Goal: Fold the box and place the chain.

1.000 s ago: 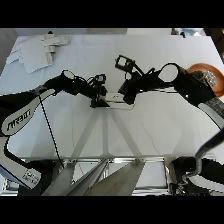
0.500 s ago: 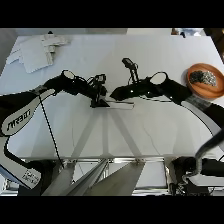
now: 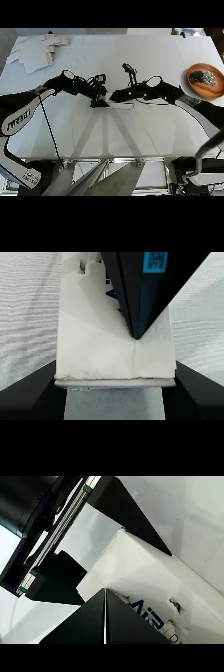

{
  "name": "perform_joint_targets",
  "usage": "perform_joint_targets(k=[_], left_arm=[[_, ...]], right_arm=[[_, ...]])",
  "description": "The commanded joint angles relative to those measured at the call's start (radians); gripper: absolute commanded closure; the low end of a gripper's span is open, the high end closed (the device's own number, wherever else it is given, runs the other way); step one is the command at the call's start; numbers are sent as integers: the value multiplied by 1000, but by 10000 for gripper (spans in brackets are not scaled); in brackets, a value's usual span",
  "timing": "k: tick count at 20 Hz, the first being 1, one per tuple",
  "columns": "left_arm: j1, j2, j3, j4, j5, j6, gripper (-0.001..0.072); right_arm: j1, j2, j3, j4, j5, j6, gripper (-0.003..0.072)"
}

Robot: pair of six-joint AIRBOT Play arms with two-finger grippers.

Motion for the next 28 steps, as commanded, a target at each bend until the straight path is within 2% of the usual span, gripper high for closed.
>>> perform_joint_targets(k=[1,9,15,18,20,24,28], left_arm=[[0,0,1,0,0,-2,293],[0,0,1,0,0,-2,293],[0,0,1,0,0,-2,293],[0,0,1,0,0,-2,293],[0,0,1,0,0,-2,293],[0,0,1,0,0,-2,293],[0,0,1,0,0,-2,293]], right_arm=[[1,-7,-2,-74,3,24,675],[1,1,-2,-74,-13,11,674],[-13,149,-2,-68,-31,-112,673],[-52,199,-11,-67,-14,-111,673],[-80,200,-65,-67,-7,-111,674],[-121,200,-258,-3,-54,-147,676],[-158,200,-325,134,-58,-272,675]])
